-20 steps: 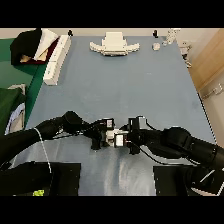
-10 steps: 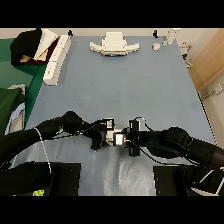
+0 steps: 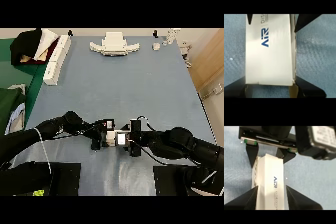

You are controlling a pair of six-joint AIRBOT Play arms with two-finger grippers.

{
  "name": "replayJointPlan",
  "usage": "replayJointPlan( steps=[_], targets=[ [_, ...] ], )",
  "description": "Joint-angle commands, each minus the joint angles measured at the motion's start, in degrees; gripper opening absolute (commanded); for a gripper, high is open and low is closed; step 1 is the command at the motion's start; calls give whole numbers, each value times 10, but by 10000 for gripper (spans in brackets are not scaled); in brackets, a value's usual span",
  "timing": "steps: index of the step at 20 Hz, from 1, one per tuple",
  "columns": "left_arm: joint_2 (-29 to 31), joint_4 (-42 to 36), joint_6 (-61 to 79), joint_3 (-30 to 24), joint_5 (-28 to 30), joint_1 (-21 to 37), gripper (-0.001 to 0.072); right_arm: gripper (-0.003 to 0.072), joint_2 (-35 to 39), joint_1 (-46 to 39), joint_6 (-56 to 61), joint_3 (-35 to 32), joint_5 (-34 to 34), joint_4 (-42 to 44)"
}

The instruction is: Fold the box.

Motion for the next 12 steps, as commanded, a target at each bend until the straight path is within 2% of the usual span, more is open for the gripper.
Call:
replayJointPlan(
  steps=[1, 4, 5, 6, 7, 9, 12],
  targets=[
    [0, -1, -1, 0, 2, 0, 460, 563, 17, 1, 0, 0, 0, 10],
    [0, -1, -1, 0, 2, 0, 460, 540, 42, 0, 36, 0, 4, 42],
    [0, -1, -1, 0, 2, 0, 460, 442, 49, 0, 70, 0, 9, 47],
    [0, -1, -1, 0, 2, 0, 460, 145, 52, 0, 111, -1, 17, 48],
    [0, -1, -1, 0, 2, 0, 460, 5, 55, 0, 152, -8, 41, 51],
    [0, -1, -1, 0, 2, 0, 460, 4, 58, 0, 232, -43, 131, 72],
    [0, -1, -1, 0, 2, 0, 460, 5, 62, 26, 322, -118, 300, 101]
  ],
)
